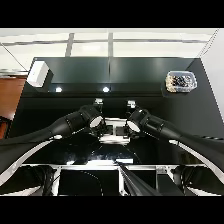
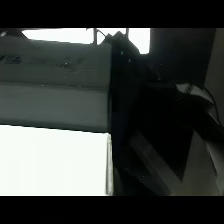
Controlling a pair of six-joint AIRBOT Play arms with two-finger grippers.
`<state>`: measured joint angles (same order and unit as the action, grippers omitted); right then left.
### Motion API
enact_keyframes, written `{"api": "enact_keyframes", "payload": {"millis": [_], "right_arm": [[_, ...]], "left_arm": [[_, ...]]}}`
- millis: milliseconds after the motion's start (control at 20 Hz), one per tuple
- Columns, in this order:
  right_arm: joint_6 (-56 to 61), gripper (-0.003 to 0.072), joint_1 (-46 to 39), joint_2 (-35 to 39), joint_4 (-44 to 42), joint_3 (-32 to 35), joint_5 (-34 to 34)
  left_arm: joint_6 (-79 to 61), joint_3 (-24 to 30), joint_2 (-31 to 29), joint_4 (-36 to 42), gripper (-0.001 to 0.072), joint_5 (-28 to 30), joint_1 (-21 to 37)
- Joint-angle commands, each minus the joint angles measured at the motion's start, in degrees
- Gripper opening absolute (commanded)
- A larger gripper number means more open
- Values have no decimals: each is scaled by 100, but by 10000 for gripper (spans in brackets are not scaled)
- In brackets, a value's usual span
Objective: Fold the box and place the chain.
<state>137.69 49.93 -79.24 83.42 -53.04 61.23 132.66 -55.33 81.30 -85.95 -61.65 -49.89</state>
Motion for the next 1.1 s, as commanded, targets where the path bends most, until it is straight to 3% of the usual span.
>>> {"api": "enact_keyframes", "payload": {"millis": [0,250,350,400,500,700,750,800,900,1050], "right_arm": [[15,46,7,-22,-46,-4,-94],[15,22,7,-22,-90,-4,-146],[13,174,7,-22,-107,-4,-146],[13,171,7,-22,-111,-4,-173],[11,20,7,-22,-111,-4,-199],[11,22,7,-22,-138,-4,-227],[11,57,4,-20,-149,-4,-232],[11,191,4,-20,-149,-4,-223],[7,362,4,-17,-149,-4,-120],[-271,386,4,94,-144,-7,48]], "left_arm": [[-2,-2,4,-11,31,-13,-2],[-2,-2,4,-11,31,-13,-2],[-2,-2,4,-11,32,-13,-2],[-2,-2,4,-11,31,-11,-2],[-2,-2,4,-11,32,-11,-2],[-2,-2,4,-11,31,-13,-2],[-2,-2,4,-11,32,-13,-2],[-2,-2,4,-11,31,-11,-2],[-2,-2,4,-11,31,-11,-2],[-2,-2,4,-11,31,-11,-2]]}}
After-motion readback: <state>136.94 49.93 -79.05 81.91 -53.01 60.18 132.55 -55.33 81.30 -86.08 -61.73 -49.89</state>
